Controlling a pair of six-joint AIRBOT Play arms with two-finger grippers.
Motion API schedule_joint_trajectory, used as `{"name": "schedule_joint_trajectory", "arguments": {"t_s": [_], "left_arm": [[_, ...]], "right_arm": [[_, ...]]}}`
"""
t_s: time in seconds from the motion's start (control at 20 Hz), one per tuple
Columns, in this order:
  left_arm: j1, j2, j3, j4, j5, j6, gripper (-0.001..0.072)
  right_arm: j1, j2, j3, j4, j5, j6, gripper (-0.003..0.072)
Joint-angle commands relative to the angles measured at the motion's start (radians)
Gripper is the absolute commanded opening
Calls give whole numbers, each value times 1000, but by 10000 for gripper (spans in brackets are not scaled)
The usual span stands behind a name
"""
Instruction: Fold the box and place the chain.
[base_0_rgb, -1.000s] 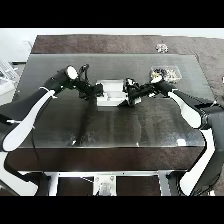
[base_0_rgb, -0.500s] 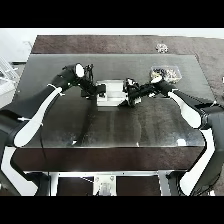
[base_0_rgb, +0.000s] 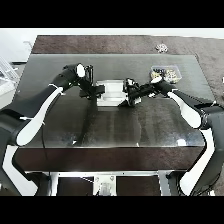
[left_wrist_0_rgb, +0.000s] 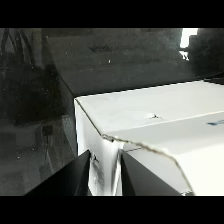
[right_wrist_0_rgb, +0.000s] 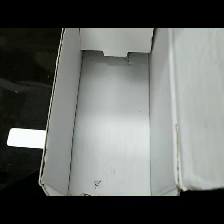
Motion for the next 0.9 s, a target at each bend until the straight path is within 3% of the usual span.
{"name": "schedule_joint_trajectory", "arguments": {"t_s": [0.0,0.2,0.3,0.85], "left_arm": [[-11,-40,51,28,-71,-16,258],[-24,-72,112,69,-114,-33,261],[-24,-74,117,72,-127,-34,496],[-24,-78,130,91,-135,-41,460]], "right_arm": [[0,0,0,0,0,0,596],[0,0,0,0,0,0,596],[0,0,0,0,0,0,596],[0,0,0,0,0,0,596]]}}
